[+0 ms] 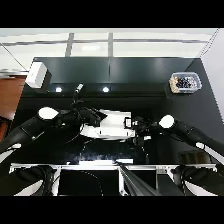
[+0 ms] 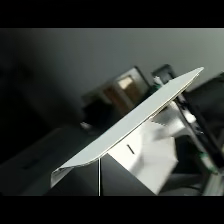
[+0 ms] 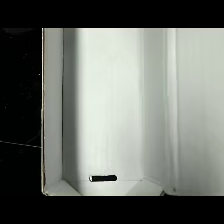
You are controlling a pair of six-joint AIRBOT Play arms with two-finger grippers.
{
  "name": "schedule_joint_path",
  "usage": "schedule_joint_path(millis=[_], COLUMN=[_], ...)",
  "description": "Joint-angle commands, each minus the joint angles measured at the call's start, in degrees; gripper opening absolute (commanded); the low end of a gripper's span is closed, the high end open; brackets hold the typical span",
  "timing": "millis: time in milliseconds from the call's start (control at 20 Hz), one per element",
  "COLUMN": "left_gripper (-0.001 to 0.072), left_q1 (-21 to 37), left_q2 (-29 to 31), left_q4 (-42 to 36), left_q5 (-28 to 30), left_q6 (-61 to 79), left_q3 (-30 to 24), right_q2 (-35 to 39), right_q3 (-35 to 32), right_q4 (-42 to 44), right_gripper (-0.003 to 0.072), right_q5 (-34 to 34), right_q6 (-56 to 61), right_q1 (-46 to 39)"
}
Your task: Fold the box and place the chain.
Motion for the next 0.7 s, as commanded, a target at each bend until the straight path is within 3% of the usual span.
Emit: schedule_joint_path(millis=[0,200,350,650], left_gripper=[0.0023,0.0023,0.0023,0.0024], left_q1=[-1.51,-2.32,-2.45,-2.1], left_q2=[-3.13,-6.51,-8.81,-8.72], left_q4=[5.7,12.92,19.5,27.93], left_q5=[4.96,4.55,0.02,-2.84], left_q6=[4.04,0.68,0.04,-4.72], left_q3=[0.76,1.9,3.34,7.1], right_q2=[-0.02,-0.04,-0.02,-0.04], right_q3=[-0.04,-0.04,-0.04,-0.04], right_q4=[0.02,0.04,0.04,0.04], right_gripper=[0.0438,0.0438,0.0438,0.0438], right_q5=[0.0,-0.02,-0.04,-0.02], right_q6=[0.0,0.0,0.02,0.02], right_q1=[0.0,0.0,0.0,0.0])
